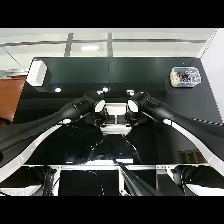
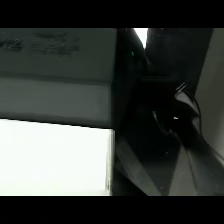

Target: Fold the box and place the chain.

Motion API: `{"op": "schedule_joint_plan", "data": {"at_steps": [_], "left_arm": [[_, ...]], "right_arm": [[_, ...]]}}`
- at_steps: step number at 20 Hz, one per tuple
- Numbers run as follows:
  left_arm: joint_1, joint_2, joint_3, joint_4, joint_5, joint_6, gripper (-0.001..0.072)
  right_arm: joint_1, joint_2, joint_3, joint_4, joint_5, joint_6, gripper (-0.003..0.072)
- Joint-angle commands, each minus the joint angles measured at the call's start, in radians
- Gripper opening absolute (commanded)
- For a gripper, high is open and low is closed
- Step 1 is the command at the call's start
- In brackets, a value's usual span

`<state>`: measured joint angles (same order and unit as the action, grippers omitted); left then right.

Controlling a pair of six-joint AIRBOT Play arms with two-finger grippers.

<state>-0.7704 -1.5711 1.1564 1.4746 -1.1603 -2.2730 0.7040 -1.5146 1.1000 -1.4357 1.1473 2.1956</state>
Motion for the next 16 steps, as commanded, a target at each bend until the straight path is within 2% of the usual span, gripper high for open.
{"op": "schedule_joint_plan", "data": {"at_steps": [1,4,5,6,16], "left_arm": [[0.001,-0.001,0.000,0.006,0.003,0.007,0.0025],[0.001,-0.001,0.000,0.006,0.003,0.007,0.0024],[0.001,-0.001,0.000,0.006,0.003,0.007,0.0024],[0.001,-0.001,0.000,0.006,0.003,0.007,0.0025],[0.001,-0.001,0.000,0.006,0.003,0.007,0.0024]], "right_arm": [[0.003,-0.001,0.001,-0.005,0.007,0.004,0.0016],[0.003,-0.001,0.001,0.004,-0.002,0.004,0.0019],[0.002,0.000,0.001,0.021,-0.010,0.004,0.0099],[0.000,-0.001,0.001,0.040,-0.022,0.004,0.0234],[0.001,-0.006,0.000,0.051,-0.024,0.004,0.0235]]}}
